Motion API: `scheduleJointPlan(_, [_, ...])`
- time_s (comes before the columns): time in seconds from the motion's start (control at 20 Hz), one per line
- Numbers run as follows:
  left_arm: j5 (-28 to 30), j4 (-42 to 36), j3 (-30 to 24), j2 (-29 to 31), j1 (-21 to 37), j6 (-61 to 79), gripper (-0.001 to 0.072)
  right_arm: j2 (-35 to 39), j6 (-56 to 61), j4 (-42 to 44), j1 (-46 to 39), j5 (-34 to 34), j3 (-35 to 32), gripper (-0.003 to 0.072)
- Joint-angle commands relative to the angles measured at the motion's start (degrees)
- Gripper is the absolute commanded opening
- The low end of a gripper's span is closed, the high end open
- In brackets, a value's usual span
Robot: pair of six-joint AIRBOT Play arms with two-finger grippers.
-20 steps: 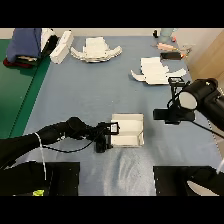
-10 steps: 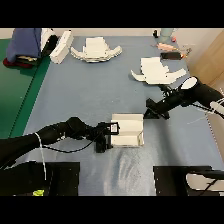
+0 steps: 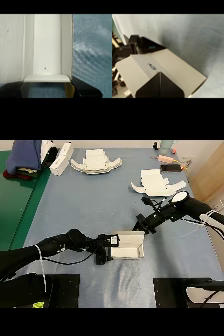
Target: Fold the box.
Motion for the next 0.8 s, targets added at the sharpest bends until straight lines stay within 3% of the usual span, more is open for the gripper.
scheduleJointPlan(0.0, [0.02,0.00,0.04,0.00,0.02,0.00,0.0545,2.45,-5.38,-1.40,3.93,2.12,0.02,0.0001])
scheduleJointPlan(0.3, [0.00,0.00,0.04,-0.02,0.02,0.00,0.0545,8.11,-6.67,-15.17,10.01,-0.61,-0.13,0.0001])
scheduleJointPlan(0.5, [0.00,0.00,0.04,-0.02,0.02,0.00,0.0545,13.60,-9.25,-19.47,14.69,-8.09,-1.49,0.0001])
scheduleJointPlan(0.75, [0.00,0.00,0.04,-0.02,0.02,0.00,0.0545,20.11,-12.61,-20.31,19.39,-19.30,-8.79,0.0001])
